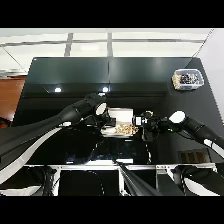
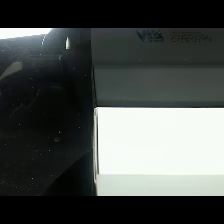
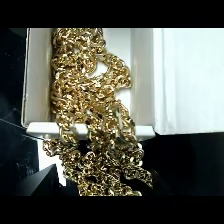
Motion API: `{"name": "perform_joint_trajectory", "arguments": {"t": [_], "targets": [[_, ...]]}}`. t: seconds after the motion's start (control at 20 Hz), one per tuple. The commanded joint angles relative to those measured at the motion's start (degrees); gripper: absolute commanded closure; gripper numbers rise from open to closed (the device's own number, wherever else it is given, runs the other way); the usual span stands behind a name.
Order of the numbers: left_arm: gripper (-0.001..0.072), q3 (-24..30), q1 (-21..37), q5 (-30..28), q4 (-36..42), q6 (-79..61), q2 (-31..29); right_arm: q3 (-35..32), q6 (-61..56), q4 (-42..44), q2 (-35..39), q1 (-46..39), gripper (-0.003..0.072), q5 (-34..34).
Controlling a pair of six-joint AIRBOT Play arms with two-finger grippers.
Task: Fold the box and place the chain.
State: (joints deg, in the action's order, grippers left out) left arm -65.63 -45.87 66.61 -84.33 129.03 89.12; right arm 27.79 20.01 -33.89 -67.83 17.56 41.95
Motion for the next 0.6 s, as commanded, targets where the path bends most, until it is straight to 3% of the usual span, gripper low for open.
{"name": "perform_joint_trajectory", "arguments": {"t": [0.0, 0.4, 0.55], "targets": [[0.0679, 0.0, 0.02, 0.0, 0.0, -0.02, 0.02, 0.15, -0.02, -0.63, -0.37, 0.07, -0.0017, 1.42], [0.0679, 0.0, 0.02, -0.15, 0.81, -0.02, 0.02, 0.15, -1.18, -0.31, -1.77, 0.04, -0.0013, -0.2], [0.0679, 0.0, 0.02, -0.15, 0.81, -0.02, 0.02, 0.15, -4.22, -1.77, -1.77, -0.24, 0.0486, -0.68]]}}
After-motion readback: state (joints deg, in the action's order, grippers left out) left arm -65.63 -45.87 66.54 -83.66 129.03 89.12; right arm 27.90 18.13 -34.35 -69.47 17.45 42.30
